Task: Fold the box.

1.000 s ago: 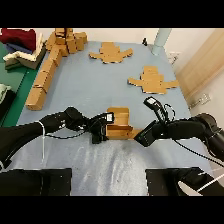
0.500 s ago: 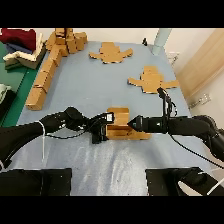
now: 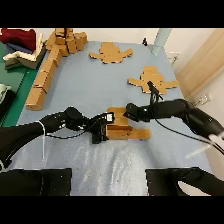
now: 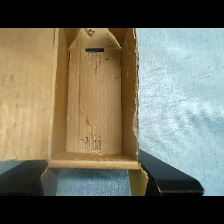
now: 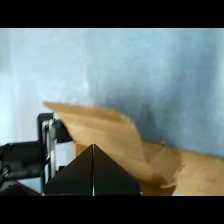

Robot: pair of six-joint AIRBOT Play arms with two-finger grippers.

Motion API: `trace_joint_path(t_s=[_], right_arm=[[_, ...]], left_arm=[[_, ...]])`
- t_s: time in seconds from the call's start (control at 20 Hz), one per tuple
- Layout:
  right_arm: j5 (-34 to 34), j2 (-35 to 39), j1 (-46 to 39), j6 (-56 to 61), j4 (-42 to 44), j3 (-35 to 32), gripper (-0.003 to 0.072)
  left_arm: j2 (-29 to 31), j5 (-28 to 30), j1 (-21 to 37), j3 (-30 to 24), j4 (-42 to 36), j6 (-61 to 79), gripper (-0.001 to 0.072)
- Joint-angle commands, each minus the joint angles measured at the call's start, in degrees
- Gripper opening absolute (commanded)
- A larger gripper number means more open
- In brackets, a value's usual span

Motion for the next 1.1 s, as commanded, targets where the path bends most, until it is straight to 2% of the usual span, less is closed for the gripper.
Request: trace_joint_path(t_s=[0.0, 0.3, 0.6, 0.75, 0.9, 1.05], right_arm=[[-2.69, -10.12, -1.38, -8.15, -0.13, 5.01, 0.0001], [-5.7, -20.04, -1.4, -16.5, 0.07, 5.18, 0.0001], [-6.84, -19.61, -1.42, -20.74, 0.04, 5.2, 0.0001], [-7.32, -17.46, -1.44, -23.12, 0.02, 5.92, 0.0002], [-7.96, -10.6, -1.86, -25.53, -1.25, 7.52, 0.0002], [-11.78, -1.44, -1.88, -25.31, -9.73, 7.5, 0.0001]], left_arm=[[-0.02, 0.0, 0.07, 0.04, 0.02, 0.02, 0.0516], [-0.02, 0.0, 0.07, 0.04, 0.02, 0.02, 0.0516], [-0.02, -0.02, 0.07, 0.04, 0.02, 0.02, 0.0516], [-0.02, -0.02, 0.07, 0.04, 0.02, 0.02, 0.0516], [-0.02, -0.02, 0.07, 0.04, 0.02, 0.02, 0.0516], [-0.02, -0.02, 0.07, 0.04, 0.02, 0.02, 0.0516]])
